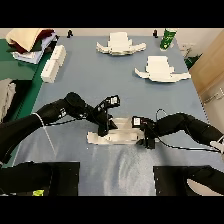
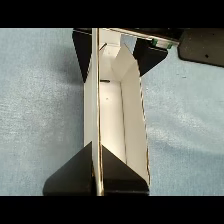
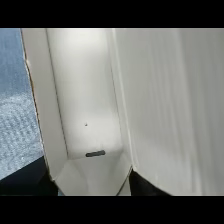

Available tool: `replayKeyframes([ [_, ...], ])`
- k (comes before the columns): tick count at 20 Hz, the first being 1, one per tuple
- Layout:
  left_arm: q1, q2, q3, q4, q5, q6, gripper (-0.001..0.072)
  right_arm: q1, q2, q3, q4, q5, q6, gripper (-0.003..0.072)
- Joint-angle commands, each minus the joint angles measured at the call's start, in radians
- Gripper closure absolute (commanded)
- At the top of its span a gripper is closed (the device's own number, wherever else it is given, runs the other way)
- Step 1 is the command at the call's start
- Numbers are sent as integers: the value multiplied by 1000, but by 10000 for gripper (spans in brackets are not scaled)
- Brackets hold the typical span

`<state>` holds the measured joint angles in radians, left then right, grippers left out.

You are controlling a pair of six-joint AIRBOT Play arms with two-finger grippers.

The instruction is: Fold the box.

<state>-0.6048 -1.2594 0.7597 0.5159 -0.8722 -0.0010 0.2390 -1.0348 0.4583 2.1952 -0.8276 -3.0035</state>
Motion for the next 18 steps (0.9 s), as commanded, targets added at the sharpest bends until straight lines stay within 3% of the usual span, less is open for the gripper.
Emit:
replayKeyframes([
  [1, 0, 0, 0, 0, 0, 0, 696, 0, 0, 0, 0, -1, 0, 241],
  [10, 0, 0, 0, 0, -21, 0, 694, 0, 0, 0, 0, -1, 0, 241],
  [11, 0, 0, 0, 1, -21, 0, 668, 0, 0, 0, 0, -1, 0, 241],
  [12, 0, 0, 0, 0, -19, -1, 415, 0, 0, 0, 0, -1, 0, 241],
  [13, 0, 0, 0, 0, -18, -24, 281, 0, 0, 0, 0, -1, 0, 241],
  [17, 5, 26, 0, 32, -19, -108, 283, 0, 0, 0, 0, -1, 0, 241],
  [18, 16, 55, 0, 81, -29, -204, 232, 0, 0, 0, 0, -1, 0, 241],
])
